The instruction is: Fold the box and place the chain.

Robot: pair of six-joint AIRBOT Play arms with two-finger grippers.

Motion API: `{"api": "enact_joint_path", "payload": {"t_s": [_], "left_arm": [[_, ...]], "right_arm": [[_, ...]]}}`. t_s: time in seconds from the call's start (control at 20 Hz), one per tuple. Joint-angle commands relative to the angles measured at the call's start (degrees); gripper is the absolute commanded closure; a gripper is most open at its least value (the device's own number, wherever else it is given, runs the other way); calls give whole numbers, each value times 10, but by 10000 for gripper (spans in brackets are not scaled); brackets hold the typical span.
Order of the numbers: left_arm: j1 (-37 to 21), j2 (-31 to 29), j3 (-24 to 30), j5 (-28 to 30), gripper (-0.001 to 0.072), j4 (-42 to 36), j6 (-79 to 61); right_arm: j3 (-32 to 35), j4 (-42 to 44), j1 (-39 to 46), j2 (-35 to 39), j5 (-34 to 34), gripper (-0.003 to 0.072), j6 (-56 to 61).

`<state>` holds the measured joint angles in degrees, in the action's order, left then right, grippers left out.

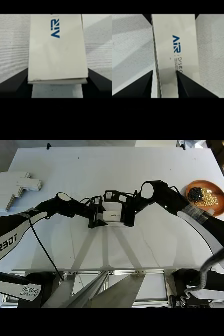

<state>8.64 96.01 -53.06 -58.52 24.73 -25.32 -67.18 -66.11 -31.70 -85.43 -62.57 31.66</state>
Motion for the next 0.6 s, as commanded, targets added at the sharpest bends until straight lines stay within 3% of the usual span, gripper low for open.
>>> {"api": "enact_joint_path", "payload": {"t_s": [0.0, 0.3, 0.35, 0.4, 0.45, 0.55], "left_arm": [[0, 0, 0, 0, 314, -1, 0], [0, 0, 0, 0, 314, -1, 0], [0, 0, 0, 0, 314, -1, 0], [0, 0, 0, 0, 314, -1, 0], [0, 0, 0, 0, 314, -1, 0], [0, 0, 0, 0, 314, -1, 0]], "right_arm": [[0, 1, -1, 16, -3, 340, 0], [0, 0, -1, 65, 43, 343, 64], [0, 3, -1, 66, 43, 378, 96], [0, 9, -1, 66, 43, 484, 131], [0, 18, 0, 66, 43, 637, 164], [1, 78, 14, 64, 43, 670, 178]]}}
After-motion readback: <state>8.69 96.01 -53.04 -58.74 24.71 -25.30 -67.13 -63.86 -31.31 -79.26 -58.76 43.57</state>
